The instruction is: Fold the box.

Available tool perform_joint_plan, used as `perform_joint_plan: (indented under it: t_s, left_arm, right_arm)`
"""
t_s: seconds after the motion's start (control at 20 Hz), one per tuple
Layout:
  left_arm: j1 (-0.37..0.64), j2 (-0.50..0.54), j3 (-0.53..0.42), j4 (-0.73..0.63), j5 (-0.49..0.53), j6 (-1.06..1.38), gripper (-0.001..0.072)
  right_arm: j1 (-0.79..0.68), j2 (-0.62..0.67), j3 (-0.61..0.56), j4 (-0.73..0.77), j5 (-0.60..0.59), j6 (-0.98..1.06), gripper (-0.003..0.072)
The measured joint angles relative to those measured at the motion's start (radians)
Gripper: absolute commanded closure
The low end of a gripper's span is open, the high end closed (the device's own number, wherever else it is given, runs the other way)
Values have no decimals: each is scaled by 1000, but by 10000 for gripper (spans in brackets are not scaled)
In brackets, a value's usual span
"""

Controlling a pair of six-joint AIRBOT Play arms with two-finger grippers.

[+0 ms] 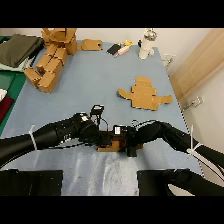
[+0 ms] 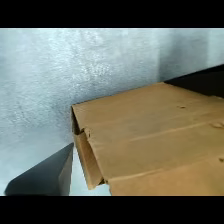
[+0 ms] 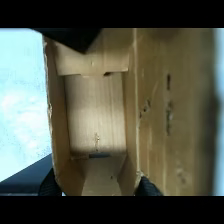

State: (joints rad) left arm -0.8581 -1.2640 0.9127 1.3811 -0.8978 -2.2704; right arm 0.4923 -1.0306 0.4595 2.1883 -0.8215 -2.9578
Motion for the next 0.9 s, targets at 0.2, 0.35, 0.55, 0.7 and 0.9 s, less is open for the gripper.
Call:
perform_joint_plan:
  t_s: [0.2, 0.35, 0.55, 0.7, 0.9]
  left_arm:
    - [-37, -38, 59, 66, -72, -93, 293]
    - [-63, -65, 83, 92, -105, -134, 293]
    - [-89, -99, 103, 111, -125, -169, 295]
    - [-98, -121, 116, 119, -138, -192, 504]
    - [-103, -133, 122, 133, -153, -209, 667]
  right_arm:
    - [0, 0, 0, 0, 0, 0, 173]
    - [0, 0, 0, 0, 0, -1, 174]
    - [0, 0, 0, -1, 0, -2, 174]
    - [0, 0, 0, -1, 0, -2, 173]
    - [0, 0, 0, -2, 0, -1, 173]
